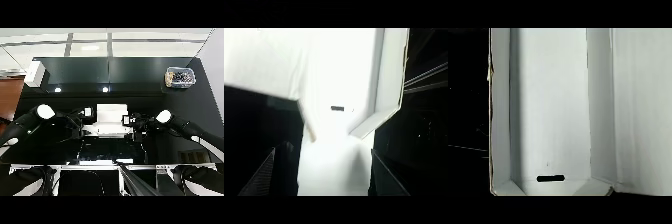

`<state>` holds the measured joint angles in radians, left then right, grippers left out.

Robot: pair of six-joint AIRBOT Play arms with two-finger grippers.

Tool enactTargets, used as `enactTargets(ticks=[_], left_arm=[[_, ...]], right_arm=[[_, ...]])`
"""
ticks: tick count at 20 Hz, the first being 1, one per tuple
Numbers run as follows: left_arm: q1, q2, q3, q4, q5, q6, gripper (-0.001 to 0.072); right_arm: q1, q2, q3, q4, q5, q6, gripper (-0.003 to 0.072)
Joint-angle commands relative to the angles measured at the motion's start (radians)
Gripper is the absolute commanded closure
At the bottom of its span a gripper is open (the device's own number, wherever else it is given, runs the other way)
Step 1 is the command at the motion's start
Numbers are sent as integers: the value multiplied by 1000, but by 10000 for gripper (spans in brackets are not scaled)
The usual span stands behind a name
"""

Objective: Fold the box and place the chain.

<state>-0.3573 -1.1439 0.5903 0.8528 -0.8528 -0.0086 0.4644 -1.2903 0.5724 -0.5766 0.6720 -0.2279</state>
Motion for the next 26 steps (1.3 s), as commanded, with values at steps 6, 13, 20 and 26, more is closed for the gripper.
enactTargets(ticks=[6, 13, 20, 26], left_arm=[[-40, -48, -4, -208, 2, 59, 515], [-44, -62, -4, -216, -31, 66, 564], [-82, -119, -4, -296, 41, 64, 645], [-85, -119, -4, -296, 33, 65, 682]], right_arm=[[1, 0, 0, 0, 1, 0, 504], [1, 0, 0, 0, 1, 0, 504], [1, 0, 0, 0, 1, 0, 504], [1, -1, 0, 0, 1, 0, 504]])
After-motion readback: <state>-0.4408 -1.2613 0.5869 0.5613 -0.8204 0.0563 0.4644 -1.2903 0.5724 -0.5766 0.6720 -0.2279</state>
